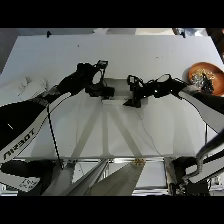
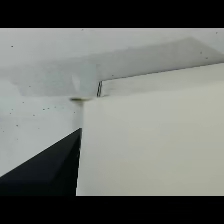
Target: Fold the box and place the chain.
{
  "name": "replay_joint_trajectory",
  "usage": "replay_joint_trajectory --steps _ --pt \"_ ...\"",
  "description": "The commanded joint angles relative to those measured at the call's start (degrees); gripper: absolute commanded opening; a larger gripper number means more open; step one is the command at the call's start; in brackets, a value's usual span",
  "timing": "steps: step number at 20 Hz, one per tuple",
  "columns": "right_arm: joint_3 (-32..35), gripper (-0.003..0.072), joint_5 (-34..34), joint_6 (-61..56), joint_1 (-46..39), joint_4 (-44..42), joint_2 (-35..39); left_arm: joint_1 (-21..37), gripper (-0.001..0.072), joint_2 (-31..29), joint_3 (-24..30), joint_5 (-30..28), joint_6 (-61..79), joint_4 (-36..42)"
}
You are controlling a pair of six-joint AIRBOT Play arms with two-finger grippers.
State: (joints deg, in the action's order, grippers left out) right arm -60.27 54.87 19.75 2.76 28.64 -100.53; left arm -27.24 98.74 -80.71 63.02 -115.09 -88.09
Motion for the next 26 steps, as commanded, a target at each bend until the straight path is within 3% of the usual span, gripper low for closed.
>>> replay_joint_trajectory --steps 1,2,5,10,15,22,23,25,26 --pt "-0.04 0.0519 -0.02 -0.02 -0.02 -0.02 0.00 -0.70 0.0442 1.53 -0.68 2.23 -2.38 -0.28" --pt "-0.04 0.0519 -0.02 -0.02 -0.02 -0.02 0.00 -0.70 0.0438 1.84 -0.68 3.15 -3.67 -0.70" --pt "-0.04 0.0519 -0.02 -0.02 -0.02 -0.02 -0.02 -0.70 0.0328 2.51 -0.68 4.59 -7.56 -1.73" --pt "-0.04 0.0519 -0.02 -0.02 -0.02 0.00 0.00 -0.70 0.0317 3.50 -0.68 4.52 -8.98 -1.44" --pt "-0.04 0.0519 -0.02 -0.02 -0.02 -0.02 0.00 -0.70 0.0010 3.98 -0.68 4.52 -9.68 -1.11" --pt "-0.04 0.0519 -0.02 -0.02 -0.02 -0.02 0.00 -0.70 0.0025 3.41 -0.68 6.19 -9.55 -1.22" --pt "-0.04 0.0519 -0.02 -0.02 -0.02 -0.02 0.00 -0.68 0.0113 2.78 -0.68 7.08 -8.79 -1.81" --pt "-0.04 0.0519 -0.02 -0.02 -0.02 -0.02 0.00 -0.35 0.0369 1.16 -0.68 7.15 -5.81 -1.95" --pt "-0.04 0.0519 -0.02 -0.02 -0.02 0.00 0.00 -0.04 0.0382 0.22 -0.68 7.13 -5.46 -1.90"
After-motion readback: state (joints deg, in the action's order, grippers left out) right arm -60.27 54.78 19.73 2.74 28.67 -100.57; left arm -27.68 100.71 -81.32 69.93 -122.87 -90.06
